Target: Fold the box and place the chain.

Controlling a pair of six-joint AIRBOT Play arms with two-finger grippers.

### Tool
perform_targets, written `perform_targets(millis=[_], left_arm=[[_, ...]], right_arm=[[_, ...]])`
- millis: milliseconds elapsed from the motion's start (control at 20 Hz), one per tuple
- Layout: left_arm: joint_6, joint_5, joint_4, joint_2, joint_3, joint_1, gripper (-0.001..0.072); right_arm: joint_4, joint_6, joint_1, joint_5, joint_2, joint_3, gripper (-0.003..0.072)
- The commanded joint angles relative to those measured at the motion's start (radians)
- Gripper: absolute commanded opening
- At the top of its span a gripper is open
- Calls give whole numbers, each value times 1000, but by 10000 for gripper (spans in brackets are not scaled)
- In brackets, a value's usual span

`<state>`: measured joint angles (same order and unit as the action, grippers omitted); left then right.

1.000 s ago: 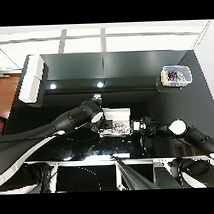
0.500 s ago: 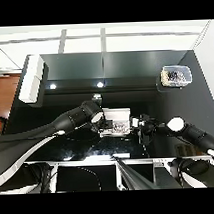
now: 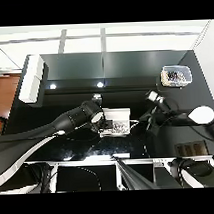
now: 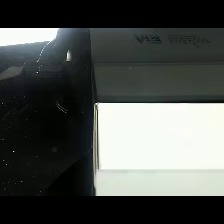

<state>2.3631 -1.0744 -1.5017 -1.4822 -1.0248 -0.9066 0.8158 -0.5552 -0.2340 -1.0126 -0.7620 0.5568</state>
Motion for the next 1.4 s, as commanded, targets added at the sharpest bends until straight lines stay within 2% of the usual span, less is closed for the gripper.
perform_targets(millis=[0,100,200,400,600,1000,1150,1350], left_arm=[[1,0,0,0,0,0,25],[0,1,0,0,0,0,25],[1,0,0,0,0,0,25],[1,1,0,0,0,0,25],[1,0,0,0,0,0,25],[1,2,0,0,0,0,25],[1,11,0,0,0,0,25],[1,24,0,0,0,0,25]], right_arm=[[-124,-188,32,-208,62,162,10],[-256,-228,32,-222,62,261,11],[-319,-318,32,-188,61,328,10],[-413,-370,32,-182,61,389,10],[-393,-396,30,-214,22,383,10],[-305,-440,-46,-246,-175,320,12],[-226,-446,-119,-215,-258,319,12],[-38,-526,-144,-169,-344,318,12]])
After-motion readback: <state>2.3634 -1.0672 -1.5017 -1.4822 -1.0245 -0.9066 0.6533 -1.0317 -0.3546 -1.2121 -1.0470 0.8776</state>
